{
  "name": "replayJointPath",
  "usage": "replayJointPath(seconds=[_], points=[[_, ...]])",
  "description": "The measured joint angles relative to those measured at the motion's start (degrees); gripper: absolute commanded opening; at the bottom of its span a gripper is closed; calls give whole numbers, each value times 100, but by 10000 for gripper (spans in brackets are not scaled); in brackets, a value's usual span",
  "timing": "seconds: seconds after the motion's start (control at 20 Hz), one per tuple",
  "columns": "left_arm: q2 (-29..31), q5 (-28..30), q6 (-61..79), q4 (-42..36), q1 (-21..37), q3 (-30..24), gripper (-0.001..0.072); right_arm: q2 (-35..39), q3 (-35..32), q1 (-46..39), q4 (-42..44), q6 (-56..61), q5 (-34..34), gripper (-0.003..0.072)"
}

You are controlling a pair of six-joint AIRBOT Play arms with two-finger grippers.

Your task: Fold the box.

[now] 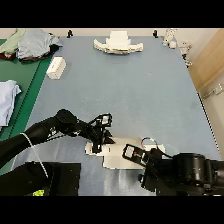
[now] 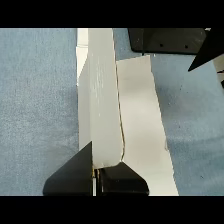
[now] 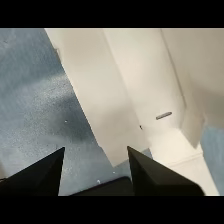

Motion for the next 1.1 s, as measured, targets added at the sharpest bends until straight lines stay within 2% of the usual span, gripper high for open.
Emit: replayJointPath(seconds=[0.25,0.45,0.65,1.1], points=[[0,0,0,0,0,0,11,-1040,-13,516,-920,160,420,585],[0,2,0,0,0,0,11,-1357,28,651,-1488,835,538,585],[0,2,0,0,0,0,11,-1226,79,686,-1838,1458,435,585],[0,2,0,-2,0,0,11,-463,107,702,-2520,3058,-372,590]])
